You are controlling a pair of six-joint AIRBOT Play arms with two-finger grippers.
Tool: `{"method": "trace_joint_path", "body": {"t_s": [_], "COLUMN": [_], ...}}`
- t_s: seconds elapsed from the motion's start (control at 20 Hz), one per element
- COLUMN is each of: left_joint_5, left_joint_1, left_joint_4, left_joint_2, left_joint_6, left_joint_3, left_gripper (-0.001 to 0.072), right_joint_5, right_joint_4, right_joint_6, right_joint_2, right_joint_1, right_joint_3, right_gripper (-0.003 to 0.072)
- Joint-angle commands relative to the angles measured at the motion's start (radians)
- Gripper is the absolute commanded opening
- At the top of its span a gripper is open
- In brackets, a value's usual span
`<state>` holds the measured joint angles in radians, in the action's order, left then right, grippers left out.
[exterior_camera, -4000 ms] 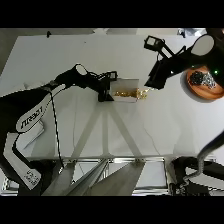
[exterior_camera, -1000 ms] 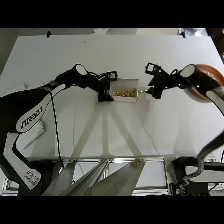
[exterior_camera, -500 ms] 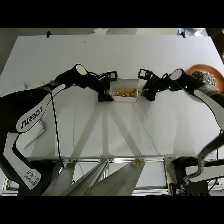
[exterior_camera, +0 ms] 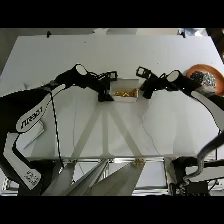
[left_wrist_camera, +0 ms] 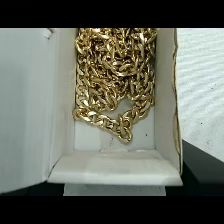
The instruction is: Fold the box and place the chain.
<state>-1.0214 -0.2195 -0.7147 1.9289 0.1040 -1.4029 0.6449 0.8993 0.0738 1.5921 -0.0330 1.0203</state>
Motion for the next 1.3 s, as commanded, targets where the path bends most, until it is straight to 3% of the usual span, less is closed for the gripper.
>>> {"method": "trace_joint_path", "body": {"t_s": [0.0, 0.1, 0.3, 0.45, 0.75, 1.1, 1.25], "left_joint_5": [0.0, 0.0, 0.0, 0.0, 0.0, 0.0, 0.0], "left_joint_1": [0.0, 0.0, 0.0, 0.0, 0.0, 0.0, 0.0], "left_joint_4": [0.0, 0.0, 0.0, 0.0, 0.0, 0.0, 0.0], "left_joint_2": [0.0, 0.0, 0.0, 0.0, 0.0, 0.0, 0.0], "left_joint_6": [0.0, 0.0, 0.0, 0.0, 0.0, 0.0, 0.0], "left_joint_3": [-0.001, -0.001, -0.001, -0.001, -0.001, -0.001, -0.001], "left_gripper": [0.0019, 0.0019, 0.0019, 0.0019, 0.0019, 0.0019, 0.0019], "right_joint_5": [0.025, 0.049, 0.249, 0.323, 0.259, 0.051, 0.045], "right_joint_4": [-0.013, -0.013, -0.018, -0.066, -0.216, -0.288, -0.336], "right_joint_6": [0.086, 0.141, 0.145, 0.166, 0.13, 0.127, 0.118], "right_joint_2": [-0.099, -0.161, -0.247, -0.264, -0.264, -0.264, -0.264], "right_joint_1": [0.0, 0.0, 0.019, 0.05, 0.118, 0.13, 0.13], "right_joint_3": [0.002, 0.002, 0.002, 0.002, 0.002, 0.014, 0.045], "right_gripper": [0.001, 0.0009, 0.001, 0.001, 0.001, 0.0009, 0.0009]}}
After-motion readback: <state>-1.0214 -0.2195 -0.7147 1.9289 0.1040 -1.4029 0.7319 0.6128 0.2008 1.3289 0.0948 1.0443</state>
